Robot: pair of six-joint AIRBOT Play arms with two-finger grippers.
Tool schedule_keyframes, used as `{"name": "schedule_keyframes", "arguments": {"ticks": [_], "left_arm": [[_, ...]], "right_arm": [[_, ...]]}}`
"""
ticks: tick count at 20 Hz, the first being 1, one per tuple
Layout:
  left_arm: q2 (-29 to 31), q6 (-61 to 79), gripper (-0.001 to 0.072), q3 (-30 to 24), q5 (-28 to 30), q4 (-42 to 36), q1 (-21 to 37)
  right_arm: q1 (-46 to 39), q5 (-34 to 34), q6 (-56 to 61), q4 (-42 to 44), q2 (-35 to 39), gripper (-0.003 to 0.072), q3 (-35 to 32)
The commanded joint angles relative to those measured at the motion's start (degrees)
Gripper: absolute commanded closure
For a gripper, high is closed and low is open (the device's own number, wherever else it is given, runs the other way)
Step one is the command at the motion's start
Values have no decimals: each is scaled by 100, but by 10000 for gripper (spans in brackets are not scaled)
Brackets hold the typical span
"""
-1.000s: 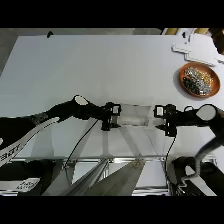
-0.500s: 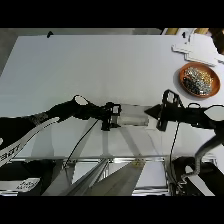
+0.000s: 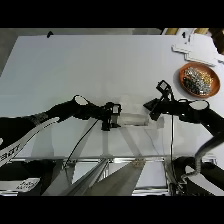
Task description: Fold the box and place the chain.
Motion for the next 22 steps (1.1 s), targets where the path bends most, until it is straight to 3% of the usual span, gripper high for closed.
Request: {"name": "schedule_keyframes", "arguments": {"ticks": [1, 6, 8, 9, 10, 13, 22], "left_arm": [[-2, 15, 560, -2, 4, 7, 0], [-2, 15, 560, -2, 4, 4, 0], [-2, 15, 560, -2, 4, 4, 0], [-2, 15, 560, -2, 4, 4, 0], [-2, 15, 560, -2, 4, 7, 0], [-2, 15, 560, -2, 4, 4, 0], [-2, 15, 560, 0, 4, 4, 0]], "right_arm": [[0, 632, 420, -603, 197, 667, 262], [0, 1569, 857, -2922, 1655, 668, 413], [0, 2197, 463, -3810, 1703, 665, 393], [0, 2319, 302, -3906, 1637, 596, 326], [0, 2293, 76, -3770, 1554, 487, 219], [0, 2260, -599, -3314, 1226, 535, 72], [68, 1331, -872, -2391, 439, 534, 66]]}}
